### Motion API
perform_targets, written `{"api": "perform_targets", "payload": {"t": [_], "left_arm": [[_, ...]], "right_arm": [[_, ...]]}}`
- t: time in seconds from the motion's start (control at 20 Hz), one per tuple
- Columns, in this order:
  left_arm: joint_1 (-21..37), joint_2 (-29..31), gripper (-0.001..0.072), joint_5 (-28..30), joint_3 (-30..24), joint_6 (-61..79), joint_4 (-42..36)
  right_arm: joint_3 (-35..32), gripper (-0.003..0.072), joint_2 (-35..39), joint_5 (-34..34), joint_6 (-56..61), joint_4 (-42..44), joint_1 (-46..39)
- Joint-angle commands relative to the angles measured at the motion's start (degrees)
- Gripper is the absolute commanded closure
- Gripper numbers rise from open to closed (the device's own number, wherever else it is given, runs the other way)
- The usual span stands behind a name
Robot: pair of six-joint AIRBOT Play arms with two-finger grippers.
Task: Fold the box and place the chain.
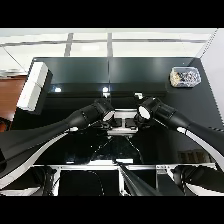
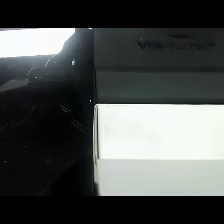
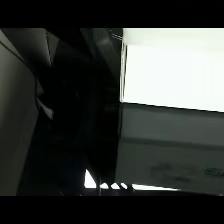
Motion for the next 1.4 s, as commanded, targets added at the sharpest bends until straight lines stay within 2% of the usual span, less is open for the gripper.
{"api": "perform_targets", "payload": {"t": [0.0,0.05,0.3,0.4,0.45,0.5,0.7,0.75,0.8,1.05,1.15,1.2,1.35], "left_arm": [[0.0,0.0,0.0683,0.0,0.0,0.0,0.0],[0.0,0.0,0.0683,0.0,0.0,0.0,0.0],[0.0,0.0,0.0683,0.0,0.0,0.0,0.0],[0.0,0.0,0.0683,0.0,0.0,0.0,0.0],[0.0,0.0,0.0683,0.0,0.0,0.0,0.0],[0.0,0.0,0.0683,0.0,0.0,0.0,0.0],[0.0,0.0,0.0683,0.0,0.0,0.0,0.0],[0.0,0.0,0.0683,0.0,0.0,0.0,0.0],[0.0,0.0,0.0683,0.0,0.0,0.0,0.0],[0.0,0.0,0.0683,0.1,0.0,0.0,0.0],[0.0,0.0,0.0683,0.1,0.0,0.0,0.0],[0.0,0.0,0.0683,0.1,0.0,0.0,0.0],[0.0,0.0,0.0683,0.1,0.0,0.0,0.0]], "right_arm": [[0.0,0.0611,-0.6,0.7,0.9,-0.2,0.2],[0.0,0.0671,-0.6,0.7,0.9,-0.2,0.2],[0.0,0.0669,-0.6,0.6,0.9,-0.1,0.2],[0.0,0.0542,-0.6,0.0,0.9,0.1,0.2],[0.0,0.0549,-0.6,-0.3,0.9,0.6,0.2],[0.0,0.0675,-0.6,-0.6,0.8,0.9,0.2],[0.0,0.0668,-0.2,-0.8,0.8,0.9,0.2],[0.1,0.057,0.4,-0.8,0.8,0.9,0.2],[0.1,0.0408,1.3,-0.8,0.3,0.9,0.2],[0.1,0.0404,12.2,5.0,-8.7,1.5,0.1],[0.0,0.0404,18.9,7.2,-9.7,-3.1,0.1],[0.0,0.0404,22.1,8.3,-9.7,-8.5,0.0],[-0.3,0.0404,26.2,10.4,-9.7,-34.7,-0.8]]}}
